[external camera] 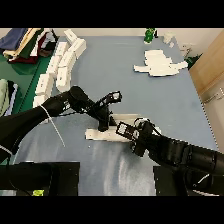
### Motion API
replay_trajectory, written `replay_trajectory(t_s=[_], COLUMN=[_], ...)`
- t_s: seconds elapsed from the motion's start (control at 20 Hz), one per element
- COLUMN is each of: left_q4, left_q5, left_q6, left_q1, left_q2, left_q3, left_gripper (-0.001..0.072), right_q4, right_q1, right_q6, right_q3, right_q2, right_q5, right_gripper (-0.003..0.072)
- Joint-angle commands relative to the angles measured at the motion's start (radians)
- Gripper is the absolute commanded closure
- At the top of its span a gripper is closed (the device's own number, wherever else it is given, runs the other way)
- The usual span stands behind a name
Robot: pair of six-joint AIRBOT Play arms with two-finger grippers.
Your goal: Fold the box.
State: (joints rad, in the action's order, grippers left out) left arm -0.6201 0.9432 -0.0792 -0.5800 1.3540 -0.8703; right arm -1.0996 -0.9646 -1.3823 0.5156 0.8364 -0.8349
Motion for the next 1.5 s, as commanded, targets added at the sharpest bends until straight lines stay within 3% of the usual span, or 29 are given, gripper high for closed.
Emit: replay_trajectory(t_s=[0.0, 0.05, 0.45, 0.55, 0.65, 0.85, 1.0, 1.1, 1.25, 1.45], left_q4=[0.0, 0.0, 0.0, 0.0, 0.0, 0.0, 0.0, 0.0, 0.0, 0.0], left_q5=[0.0, 0.0, 0.0, 0.0, 0.0, 0.0, 0.0, 0.0, 0.0, 0.0], left_q6=[0.0, 0.0, 0.0, 0.0, 0.0, 0.0, 0.0, 0.0, 0.0, 0.0], left_q1=[0.0, 0.0, 0.0, 0.0, 0.0, 0.0, 0.0, 0.0, 0.0, 0.0], left_q2=[0.001, 0.001, 0.001, 0.001, 0.001, 0.001, 0.001, 0.001, 0.001, 0.001], left_q3=[-0.001, -0.001, -0.001, -0.001, -0.001, -0.001, -0.001, -0.001, -0.001, -0.001], left_gripper=[0.0695, 0.0695, 0.0695, 0.0695, 0.0694, 0.0695, 0.0695, 0.0695, 0.0695, 0.0695], right_q4=[0.02, 0.019, -0.019, -0.141, -0.371, -0.808, -0.999, -1.057, -1.11, -1.077], right_q1=[-0.001, -0.001, 0.087, 0.173, 0.301, 0.589, 0.715, 0.743, 0.742, 0.742], right_q6=[0.09, 0.12, 0.094, -0.116, -0.435, -1.033, -1.328, -1.44, -1.454, -1.453], right_q3=[0.004, 0.004, 0.002, 0.002, 0.002, 0.003, 0.002, 0.003, 0.005, 0.011], right_q2=[-0.002, -0.002, -0.011, -0.011, -0.011, -0.008, 0.021, 0.082, 0.172, 0.177], right_q5=[-0.028, -0.041, -0.04, 0.025, 0.06, 0.037, -0.01, -0.036, -0.009, 0.003], right_gripper=[0.0016, -0.0034, -0.0034, -0.0034, -0.0034, -0.0034, -0.0034, -0.0034, -0.0034, -0.0032])
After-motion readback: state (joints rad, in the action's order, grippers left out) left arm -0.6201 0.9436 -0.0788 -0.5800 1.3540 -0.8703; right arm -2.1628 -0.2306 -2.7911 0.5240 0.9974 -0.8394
